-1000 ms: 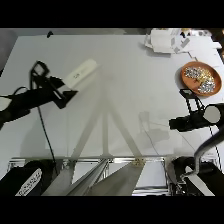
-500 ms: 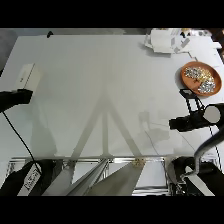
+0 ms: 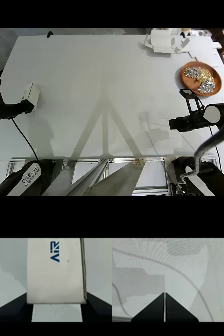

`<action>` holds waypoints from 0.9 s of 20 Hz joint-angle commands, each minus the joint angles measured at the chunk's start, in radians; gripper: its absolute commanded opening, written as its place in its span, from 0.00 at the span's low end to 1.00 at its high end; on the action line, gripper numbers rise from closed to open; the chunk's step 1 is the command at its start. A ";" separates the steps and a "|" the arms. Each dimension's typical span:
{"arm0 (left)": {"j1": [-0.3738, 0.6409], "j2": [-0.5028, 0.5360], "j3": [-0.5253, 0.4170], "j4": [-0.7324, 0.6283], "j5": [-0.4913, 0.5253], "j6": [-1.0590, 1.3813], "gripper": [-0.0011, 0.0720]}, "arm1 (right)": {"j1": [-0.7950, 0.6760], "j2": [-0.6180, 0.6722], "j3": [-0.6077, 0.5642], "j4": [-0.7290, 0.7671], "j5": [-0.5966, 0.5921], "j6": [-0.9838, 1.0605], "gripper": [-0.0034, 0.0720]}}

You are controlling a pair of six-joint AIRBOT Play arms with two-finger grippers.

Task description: Fold the box and place the chain.

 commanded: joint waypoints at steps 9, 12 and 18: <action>-0.016 0.001 0.000 0.063 -0.070 -0.038 0.92 | -0.001 0.001 0.000 0.000 0.000 0.000 0.07; -0.068 0.098 0.000 0.128 -0.075 -0.038 0.92 | -0.001 0.001 0.000 0.000 0.000 0.000 0.07; -0.271 0.331 0.000 0.129 -0.160 -0.037 0.87 | -0.001 0.001 0.000 0.000 0.000 0.000 0.07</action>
